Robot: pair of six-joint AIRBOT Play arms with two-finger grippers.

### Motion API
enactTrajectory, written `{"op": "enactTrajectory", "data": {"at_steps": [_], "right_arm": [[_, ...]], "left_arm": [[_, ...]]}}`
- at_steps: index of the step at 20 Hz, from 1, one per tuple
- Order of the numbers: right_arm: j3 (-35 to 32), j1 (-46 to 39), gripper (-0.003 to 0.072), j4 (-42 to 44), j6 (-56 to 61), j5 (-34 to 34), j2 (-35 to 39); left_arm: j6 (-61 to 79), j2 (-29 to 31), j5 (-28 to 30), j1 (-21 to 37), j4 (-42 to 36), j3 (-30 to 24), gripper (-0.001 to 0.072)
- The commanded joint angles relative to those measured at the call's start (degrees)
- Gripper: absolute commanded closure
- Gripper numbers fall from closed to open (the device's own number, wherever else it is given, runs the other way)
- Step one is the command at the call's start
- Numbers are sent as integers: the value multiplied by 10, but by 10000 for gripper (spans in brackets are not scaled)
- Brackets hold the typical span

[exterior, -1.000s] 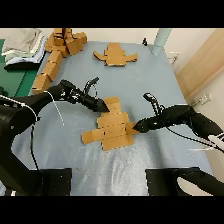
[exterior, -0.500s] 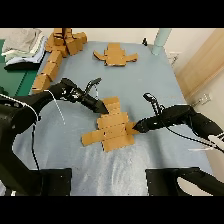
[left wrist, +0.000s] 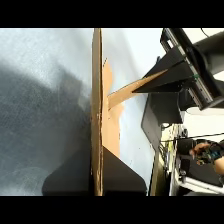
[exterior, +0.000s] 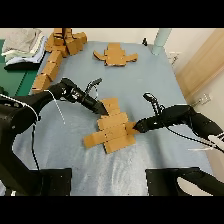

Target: Fold the box.

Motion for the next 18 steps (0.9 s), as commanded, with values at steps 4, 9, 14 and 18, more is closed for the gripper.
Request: {"op": "enactTrajectory", "data": {"at_steps": [4,9,14,18], "right_arm": [[19,-25,214,-43,63,50,0],[128,-69,412,-235,268,43,0],[160,-65,681,-315,403,33,-3],[160,-42,681,-329,411,34,-15]], "left_arm": [[68,3,0,-3,2,21,701],[120,45,47,-52,57,21,704],[189,76,151,-119,73,17,704],[222,94,197,-137,73,3,704]]}}
